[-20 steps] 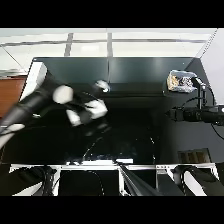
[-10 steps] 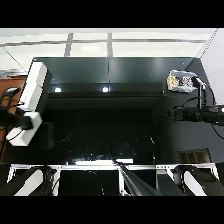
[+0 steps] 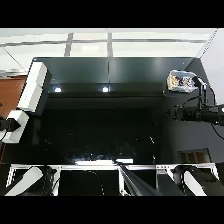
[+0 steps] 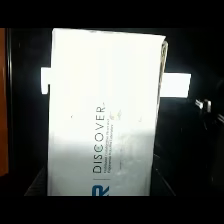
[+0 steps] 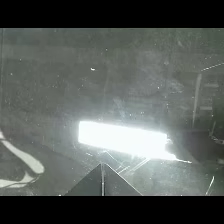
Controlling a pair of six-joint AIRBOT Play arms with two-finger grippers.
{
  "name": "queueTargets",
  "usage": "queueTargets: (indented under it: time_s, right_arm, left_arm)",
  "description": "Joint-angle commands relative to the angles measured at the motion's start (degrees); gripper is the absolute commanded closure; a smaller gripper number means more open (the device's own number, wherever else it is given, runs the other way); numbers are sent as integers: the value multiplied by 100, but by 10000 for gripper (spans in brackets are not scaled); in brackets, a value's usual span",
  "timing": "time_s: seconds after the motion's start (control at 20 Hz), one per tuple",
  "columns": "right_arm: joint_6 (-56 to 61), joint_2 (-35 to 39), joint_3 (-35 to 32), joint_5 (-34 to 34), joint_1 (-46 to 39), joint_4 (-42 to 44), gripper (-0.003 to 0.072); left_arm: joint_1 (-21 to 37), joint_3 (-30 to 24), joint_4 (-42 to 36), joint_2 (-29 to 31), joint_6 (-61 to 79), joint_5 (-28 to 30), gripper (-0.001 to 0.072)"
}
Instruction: Fold the box and place the chain.
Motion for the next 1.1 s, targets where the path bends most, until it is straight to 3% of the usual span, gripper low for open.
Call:
queueTargets:
  time_s: [0.0,0.15,0.2,0.25,0.5,0.55,0.6,0.65,0.7,0.75,0.85,0.95,1.05]
  right_arm:
    - [170,2,-2,-11,-2,2,670]
    - [289,2,-2,-13,0,2,670]
    - [289,0,-2,-13,0,2,670]
    - [289,0,-2,-9,0,2,670]
    - [280,0,-2,-212,138,0,670]
    - [280,0,-2,-363,269,26,670]
    - [280,0,-2,-590,474,61,670]
    - [280,0,-2,-831,721,70,670]
    - [278,-9,-2,-1113,1016,50,670]
    - [280,-22,-2,-1392,1305,-37,670]
    - [284,-105,-2,-1987,1827,-378,670]
    - [284,-321,-2,-2400,2153,-761,670]
    - [289,-640,-2,-2575,2208,-1084,670]
  left_arm:
    - [-55,-2,-601,-505,669,678,360]
    - [-304,-2,-599,-807,621,981,347]
    - [-389,7,-599,-839,601,1062,206]
    - [-476,72,-599,-826,595,1067,4]
    - [-1108,1390,-1198,-476,-151,872,-2]
    - [-1303,1646,-1255,-358,-796,901,17]
    - [-1495,1856,-1228,-249,-1471,866,94]
    - [-1692,1991,-1220,-131,-2179,767,293]
    - [-1937,2028,-1239,9,-2688,577,605]
    - [-2216,1974,-1346,140,-2708,391,689]
    - [-3058,1508,-1567,481,-2708,505,690]
    - [-4201,592,-1353,927,-3010,1287,691]
    - [-5252,-487,-723,1274,-3604,2474,690]
